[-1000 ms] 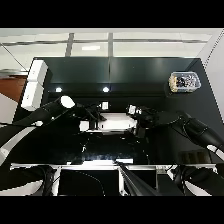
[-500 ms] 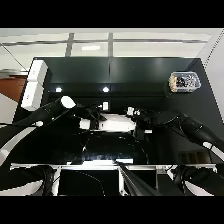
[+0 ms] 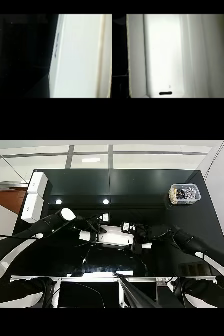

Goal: Fold the box and place the chain.

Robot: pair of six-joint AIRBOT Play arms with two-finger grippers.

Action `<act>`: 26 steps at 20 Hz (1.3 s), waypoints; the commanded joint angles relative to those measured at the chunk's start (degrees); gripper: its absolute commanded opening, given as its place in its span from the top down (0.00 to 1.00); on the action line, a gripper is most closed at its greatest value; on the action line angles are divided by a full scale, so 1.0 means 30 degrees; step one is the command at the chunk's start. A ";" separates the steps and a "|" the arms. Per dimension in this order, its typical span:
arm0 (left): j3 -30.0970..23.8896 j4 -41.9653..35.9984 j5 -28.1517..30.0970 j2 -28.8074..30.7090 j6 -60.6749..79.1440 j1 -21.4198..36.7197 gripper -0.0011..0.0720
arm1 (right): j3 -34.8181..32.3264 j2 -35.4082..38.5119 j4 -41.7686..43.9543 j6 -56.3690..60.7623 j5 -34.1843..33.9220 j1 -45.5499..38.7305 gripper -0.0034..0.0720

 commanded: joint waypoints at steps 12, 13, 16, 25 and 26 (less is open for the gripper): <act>0.0022 -0.0015 -0.0801 0.0015 -0.0685 0.0007 0.95 | -0.0015 -0.0197 -0.0131 0.0000 0.0131 -0.0605 0.03; 0.0022 -0.0015 -0.0794 0.0015 -0.0685 0.0007 0.95 | -0.0015 -0.0197 -0.0080 0.0000 0.0146 -0.0597 0.03; 0.0022 -0.0015 -0.0780 0.0015 -0.0678 0.0007 0.95 | -0.0015 -0.0197 -0.0022 0.0000 0.0517 -0.0576 0.03; 0.0022 -0.0007 -0.0729 -0.0029 -0.0670 0.0007 0.95 | 0.0087 -0.0197 -0.0430 0.0000 0.0408 -0.0576 0.03; 0.0022 -0.0007 -0.0736 -0.0029 -0.0670 0.0007 0.95 | 0.0211 -0.0189 -0.0729 0.0000 0.0306 -0.0576 0.03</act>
